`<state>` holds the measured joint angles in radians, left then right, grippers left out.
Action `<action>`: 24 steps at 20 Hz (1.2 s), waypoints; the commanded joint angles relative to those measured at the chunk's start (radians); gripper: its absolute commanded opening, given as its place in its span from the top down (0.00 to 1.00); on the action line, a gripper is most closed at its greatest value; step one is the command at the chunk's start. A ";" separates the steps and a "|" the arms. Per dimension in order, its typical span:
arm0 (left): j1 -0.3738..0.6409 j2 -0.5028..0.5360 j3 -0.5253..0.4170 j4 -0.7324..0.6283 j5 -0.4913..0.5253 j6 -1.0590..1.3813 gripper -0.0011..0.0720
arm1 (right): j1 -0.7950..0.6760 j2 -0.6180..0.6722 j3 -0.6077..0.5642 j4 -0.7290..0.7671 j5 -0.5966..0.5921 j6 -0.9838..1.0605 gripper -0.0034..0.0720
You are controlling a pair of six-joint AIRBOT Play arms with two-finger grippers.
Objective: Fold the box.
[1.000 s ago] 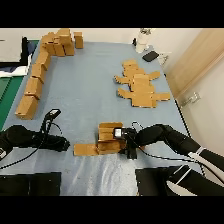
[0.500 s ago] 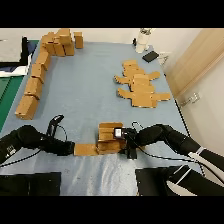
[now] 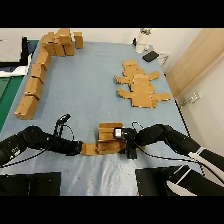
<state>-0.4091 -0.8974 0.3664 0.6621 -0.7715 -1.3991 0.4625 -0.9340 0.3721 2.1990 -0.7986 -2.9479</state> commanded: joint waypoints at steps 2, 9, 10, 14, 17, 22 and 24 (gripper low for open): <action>-0.023 0.000 0.002 -0.061 0.029 0.014 0.97 | 0.000 0.000 0.001 0.000 0.000 0.000 0.33; -0.072 -0.025 0.015 -0.062 0.084 0.045 0.97 | 0.000 0.000 0.001 0.000 0.000 0.000 0.33; -0.079 -0.024 0.027 -0.062 0.086 0.045 0.97 | 0.000 0.000 0.001 0.000 0.000 0.000 0.33; -0.127 -0.026 0.071 -0.053 0.114 0.045 0.97 | 0.000 0.000 0.001 0.000 0.000 0.000 0.33; -0.125 -0.025 0.073 -0.052 0.118 0.014 0.43 | 0.000 0.000 0.001 0.000 0.000 0.000 0.33; -0.125 -0.026 0.079 -0.075 0.121 0.011 0.39 | 0.000 0.000 0.001 0.000 0.000 0.000 0.33; -0.127 -0.026 0.079 -0.096 0.133 0.011 0.39 | 0.000 0.000 0.001 0.000 0.000 0.000 0.33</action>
